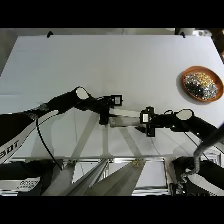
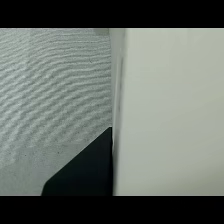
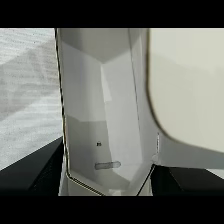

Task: Fold the box and place the chain.

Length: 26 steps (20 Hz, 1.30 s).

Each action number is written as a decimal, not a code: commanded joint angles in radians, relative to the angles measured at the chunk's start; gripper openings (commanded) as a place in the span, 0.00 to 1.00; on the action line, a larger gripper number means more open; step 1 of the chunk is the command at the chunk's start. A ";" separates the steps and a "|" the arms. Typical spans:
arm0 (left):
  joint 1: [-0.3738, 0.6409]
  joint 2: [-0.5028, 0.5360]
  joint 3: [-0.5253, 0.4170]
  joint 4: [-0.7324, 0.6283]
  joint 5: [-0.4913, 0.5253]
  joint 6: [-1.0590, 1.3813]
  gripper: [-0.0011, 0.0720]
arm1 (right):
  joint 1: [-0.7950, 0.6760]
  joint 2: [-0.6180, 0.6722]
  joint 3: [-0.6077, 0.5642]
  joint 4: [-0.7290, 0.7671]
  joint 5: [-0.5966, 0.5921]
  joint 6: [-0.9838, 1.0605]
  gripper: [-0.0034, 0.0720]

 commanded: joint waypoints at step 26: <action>0.000 0.000 0.000 0.000 0.000 0.000 0.03 | -0.001 -0.001 -0.001 -0.001 0.003 0.132 0.58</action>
